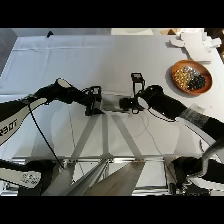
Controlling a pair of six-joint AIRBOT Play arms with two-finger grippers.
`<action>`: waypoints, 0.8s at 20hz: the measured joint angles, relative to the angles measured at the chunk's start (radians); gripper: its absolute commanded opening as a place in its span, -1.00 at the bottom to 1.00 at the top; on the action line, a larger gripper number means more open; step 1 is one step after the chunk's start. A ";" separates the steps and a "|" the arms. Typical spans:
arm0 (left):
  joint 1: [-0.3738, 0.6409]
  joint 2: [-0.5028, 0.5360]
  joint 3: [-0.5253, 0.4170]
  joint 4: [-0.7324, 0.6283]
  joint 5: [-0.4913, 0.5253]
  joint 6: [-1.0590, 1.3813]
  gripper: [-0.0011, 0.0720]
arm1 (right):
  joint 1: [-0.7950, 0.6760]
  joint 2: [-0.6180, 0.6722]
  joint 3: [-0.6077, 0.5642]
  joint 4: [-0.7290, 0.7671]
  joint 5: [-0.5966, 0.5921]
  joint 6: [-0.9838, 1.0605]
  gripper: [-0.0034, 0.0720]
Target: Fold the box and place the chain.
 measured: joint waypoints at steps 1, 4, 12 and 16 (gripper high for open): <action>0.000 0.000 0.000 0.000 0.000 0.000 -0.09 | 0.006 -0.006 0.011 -0.013 0.008 0.017 0.24; 0.000 0.000 0.000 0.000 0.000 0.000 -0.09 | 0.026 -0.037 0.046 -0.043 0.051 0.058 0.24; 0.000 0.000 0.000 0.000 0.000 0.000 -0.09 | 0.068 -0.113 0.079 -0.114 0.093 0.233 -0.25; 0.000 0.000 0.000 0.000 0.000 0.000 -0.09 | 0.073 -0.126 0.088 -0.133 0.097 0.286 -0.87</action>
